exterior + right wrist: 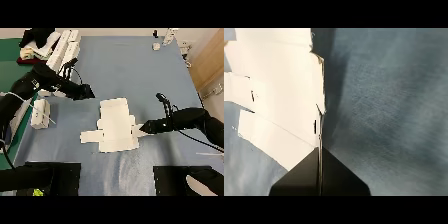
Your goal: Fold the box.
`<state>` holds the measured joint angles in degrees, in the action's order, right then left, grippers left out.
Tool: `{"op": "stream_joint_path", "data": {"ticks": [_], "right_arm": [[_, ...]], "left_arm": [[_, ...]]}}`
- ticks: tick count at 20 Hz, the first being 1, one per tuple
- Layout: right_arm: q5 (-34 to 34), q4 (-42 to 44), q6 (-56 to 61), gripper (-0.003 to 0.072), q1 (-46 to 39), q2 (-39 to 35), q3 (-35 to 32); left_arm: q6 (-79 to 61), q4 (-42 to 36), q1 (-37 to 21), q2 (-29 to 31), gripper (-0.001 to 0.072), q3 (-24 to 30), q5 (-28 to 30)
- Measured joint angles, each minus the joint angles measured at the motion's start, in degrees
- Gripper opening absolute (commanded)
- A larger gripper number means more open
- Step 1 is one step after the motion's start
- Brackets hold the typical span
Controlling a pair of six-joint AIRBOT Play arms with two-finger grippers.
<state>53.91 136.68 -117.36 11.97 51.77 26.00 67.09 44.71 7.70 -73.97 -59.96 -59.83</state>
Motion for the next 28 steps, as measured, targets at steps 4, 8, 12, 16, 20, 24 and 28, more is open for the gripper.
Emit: {"op": "stream_joint_path", "data": {"ticks": [4, 8, 12, 16, 20, 24, 28], "right_arm": [[-1.99, -0.26, 1.31, 0.0000, 2.51, -1.33, -1.01], [-2.54, -0.42, 1.66, 0.0001, 3.19, -1.68, -1.27], [-2.86, -0.42, 1.86, 0.0001, 3.41, -1.79, -1.33], [-2.91, -0.44, 1.90, 0.0001, 3.45, -1.79, -1.33], [-2.93, -0.76, 2.03, 0.0001, 3.45, -1.79, -1.33], [-2.95, -0.81, 2.03, 0.0001, 3.45, -1.79, -1.33], [-2.93, -0.81, 2.03, 0.0001, 3.45, -1.79, -1.33]], "left_arm": [[-2.60, -1.77, -1.16, -5.88, 0.0418, 0.00, -6.14], [-7.19, -6.47, -1.51, -12.26, 0.0418, 0.00, -10.86], [-13.46, -13.55, -1.36, -17.77, 0.0417, 0.00, -13.49], [-19.50, -18.80, -0.42, -21.24, 0.0308, -0.02, -16.52], [-24.15, -20.83, 0.00, -22.38, 0.0144, -0.02, -18.88], [-26.43, -21.42, 0.20, -22.73, 0.0144, -0.02, -19.89], [-27.82, -21.66, 0.20, -22.80, 0.0144, -0.02, -20.90]]}}
